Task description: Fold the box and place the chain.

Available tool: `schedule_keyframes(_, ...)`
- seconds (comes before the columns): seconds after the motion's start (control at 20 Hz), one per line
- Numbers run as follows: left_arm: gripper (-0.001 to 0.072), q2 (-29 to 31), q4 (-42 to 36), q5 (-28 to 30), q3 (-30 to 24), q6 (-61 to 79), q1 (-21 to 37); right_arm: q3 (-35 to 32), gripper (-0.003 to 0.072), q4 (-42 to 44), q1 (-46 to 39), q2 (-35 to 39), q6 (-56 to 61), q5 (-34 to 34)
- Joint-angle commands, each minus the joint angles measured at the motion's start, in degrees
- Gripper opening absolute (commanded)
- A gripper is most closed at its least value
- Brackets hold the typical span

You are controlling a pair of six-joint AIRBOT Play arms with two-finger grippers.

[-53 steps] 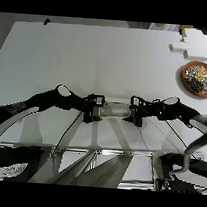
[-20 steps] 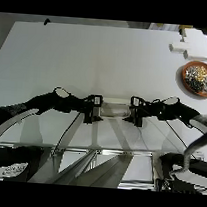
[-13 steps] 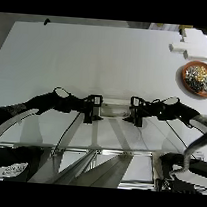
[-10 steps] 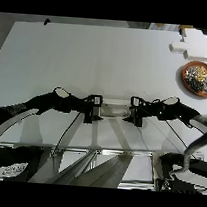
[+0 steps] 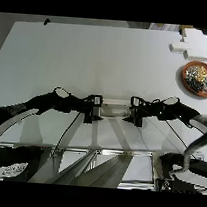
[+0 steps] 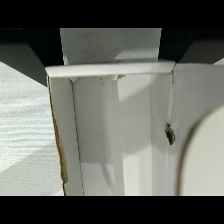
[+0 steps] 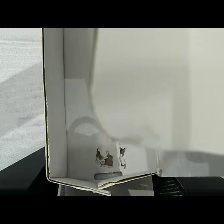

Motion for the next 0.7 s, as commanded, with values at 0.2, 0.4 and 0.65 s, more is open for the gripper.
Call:
schedule_keyframes(0.2, 0.0136, 0.02, 0.04, 0.02, -0.02, 0.00, -0.04, 0.04, 0.0412, 0.17, 0.02, 0.04, -0.04, -0.04)
schedule_keyframes(0.4, 0.0136, 0.02, 0.04, 0.02, -0.02, 0.00, -0.04, 0.04, 0.0665, -0.59, 0.00, 0.17, 0.00, -0.20)
schedule_keyframes(0.65, 0.0136, 0.02, 0.04, 0.02, -0.02, 0.00, -0.04, 0.04, 0.0703, -2.69, -2.14, 3.26, 4.42, -1.31)
